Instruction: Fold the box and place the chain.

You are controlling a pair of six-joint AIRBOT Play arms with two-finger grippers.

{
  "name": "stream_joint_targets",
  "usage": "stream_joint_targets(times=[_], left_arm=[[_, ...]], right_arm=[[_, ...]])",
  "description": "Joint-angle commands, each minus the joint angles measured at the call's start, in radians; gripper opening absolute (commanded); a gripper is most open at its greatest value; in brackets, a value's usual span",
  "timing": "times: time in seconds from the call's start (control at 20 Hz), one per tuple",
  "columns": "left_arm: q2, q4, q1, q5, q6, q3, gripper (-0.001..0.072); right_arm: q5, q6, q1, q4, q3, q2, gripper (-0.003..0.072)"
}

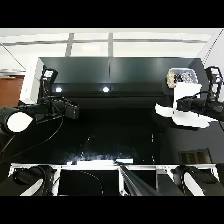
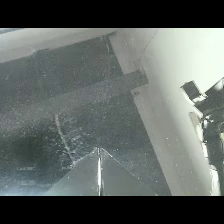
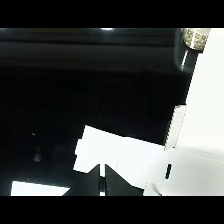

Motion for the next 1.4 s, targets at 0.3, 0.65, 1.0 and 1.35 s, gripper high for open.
stream_joint_targets(times=[0.3,0.65,1.0,1.35], left_arm=[[0.001,0.0,-0.001,0.0,0.0,0.0,0.0026],[0.001,0.0,-0.001,0.007,0.0,0.0,0.0026],[-0.012,-0.008,-0.001,0.256,-0.001,-0.001,0.0265],[-0.029,-0.027,-0.003,0.283,-0.011,-0.001,0.0706]], right_arm=[[0.0,0.0,0.0,0.0,0.0,0.001,0.0037],[0.0,0.0,0.0,0.0,0.0,0.001,0.0036],[-0.175,0.027,0.0,0.115,0.0,-0.002,0.0707],[-0.206,0.416,-0.45,-0.304,0.232,-0.267,0.0699]])
